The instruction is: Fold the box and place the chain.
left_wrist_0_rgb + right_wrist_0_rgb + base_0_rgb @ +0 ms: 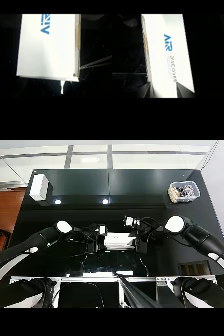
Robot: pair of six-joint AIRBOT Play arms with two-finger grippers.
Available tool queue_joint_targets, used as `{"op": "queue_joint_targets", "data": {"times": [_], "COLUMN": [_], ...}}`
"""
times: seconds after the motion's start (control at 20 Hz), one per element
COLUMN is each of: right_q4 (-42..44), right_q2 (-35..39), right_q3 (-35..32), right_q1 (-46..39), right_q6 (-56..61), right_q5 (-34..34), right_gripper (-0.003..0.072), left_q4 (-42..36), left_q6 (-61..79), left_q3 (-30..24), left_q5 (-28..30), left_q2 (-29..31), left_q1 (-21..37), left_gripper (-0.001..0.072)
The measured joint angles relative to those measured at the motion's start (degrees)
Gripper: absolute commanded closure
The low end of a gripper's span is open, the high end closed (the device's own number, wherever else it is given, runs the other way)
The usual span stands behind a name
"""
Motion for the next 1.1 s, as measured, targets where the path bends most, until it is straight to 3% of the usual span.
{"op": "queue_joint_targets", "data": {"times": [0.2, 0.4, 0.45, 0.5, 0.55, 0.75, 1.1], "right_q4": [-0.35, 1.07, 1.68, 2.38, 2.97, 9.22, 18.56], "right_q2": [0.33, 2.54, 2.95, 3.21, 3.39, 3.26, -2.97], "right_q3": [0.17, 1.16, 1.22, 1.33, 1.33, 0.81, 0.46], "right_q1": [-0.02, -0.44, -0.68, -0.9, -0.96, -1.22, -1.25], "right_q6": [2.67, 16.06, 21.24, 26.16, 30.75, 42.77, 47.93], "right_q5": [0.44, 1.29, 1.53, 1.7, 2.05, 2.75, 0.79], "right_gripper": [0.0304, 0.0305, 0.0342, 0.0565, 0.067, 0.0671, 0.0671], "left_q4": [-0.07, -0.07, -0.07, -0.07, -0.07, -0.07, -0.04], "left_q6": [-0.11, -0.15, -0.15, -0.15, -0.15, -0.13, -0.07], "left_q3": [-0.02, -0.02, 0.0, -0.02, -0.02, -0.02, -0.02], "left_q5": [-0.13, 0.09, 0.09, 0.09, 0.09, 0.07, 0.07], "left_q2": [0.0, 0.0, 0.0, 0.0, 0.0, 0.0, 0.0], "left_q1": [0.0, 0.0, 0.0, 0.0, 0.0, 0.0, 0.0], "left_gripper": [0.0433, 0.0433, 0.0433, 0.0433, 0.0433, 0.0433, 0.0433]}}
